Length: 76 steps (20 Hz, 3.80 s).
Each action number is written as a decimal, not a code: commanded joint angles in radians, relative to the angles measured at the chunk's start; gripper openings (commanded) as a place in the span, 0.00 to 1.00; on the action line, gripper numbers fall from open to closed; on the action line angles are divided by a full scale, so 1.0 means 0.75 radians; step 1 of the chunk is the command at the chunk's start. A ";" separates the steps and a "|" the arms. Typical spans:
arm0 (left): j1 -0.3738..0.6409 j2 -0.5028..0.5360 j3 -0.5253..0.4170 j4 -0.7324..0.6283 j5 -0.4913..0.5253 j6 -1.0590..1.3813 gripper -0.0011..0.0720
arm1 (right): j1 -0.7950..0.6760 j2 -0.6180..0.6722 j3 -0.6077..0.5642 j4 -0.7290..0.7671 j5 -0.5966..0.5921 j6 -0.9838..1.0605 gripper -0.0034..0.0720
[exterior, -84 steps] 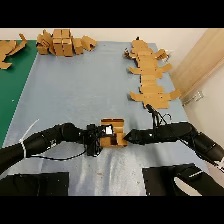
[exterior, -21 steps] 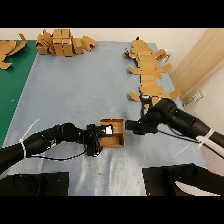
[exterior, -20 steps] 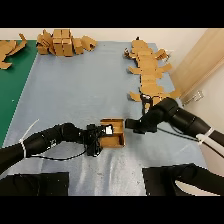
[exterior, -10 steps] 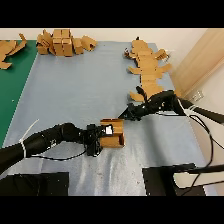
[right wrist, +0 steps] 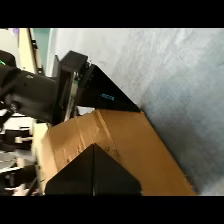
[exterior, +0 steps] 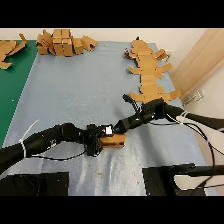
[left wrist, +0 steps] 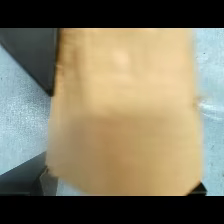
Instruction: Fold the box.
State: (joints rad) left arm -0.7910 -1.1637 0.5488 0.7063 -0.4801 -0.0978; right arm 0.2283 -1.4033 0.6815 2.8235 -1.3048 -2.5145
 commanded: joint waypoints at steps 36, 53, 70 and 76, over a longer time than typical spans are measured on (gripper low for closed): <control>0.000 0.001 0.001 0.001 0.000 0.000 0.78 | 0.845 0.948 -0.429 -1.244 1.152 -0.245 0.65; 0.000 0.001 0.001 0.000 0.001 0.000 0.78 | 0.854 0.871 -0.430 -1.243 1.141 -0.244 0.30; 0.000 0.001 0.001 0.000 0.001 0.000 0.78 | 0.853 0.850 -0.432 -1.281 1.125 -0.232 0.30; 0.000 0.001 0.001 0.000 0.001 0.000 0.78 | 0.854 0.866 -0.431 -1.301 1.123 -0.232 0.30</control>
State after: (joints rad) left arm -0.7910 -1.1633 0.5488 0.7055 -0.4793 -0.0975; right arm 0.8688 -0.7559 0.3569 1.8511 -0.4614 -2.6896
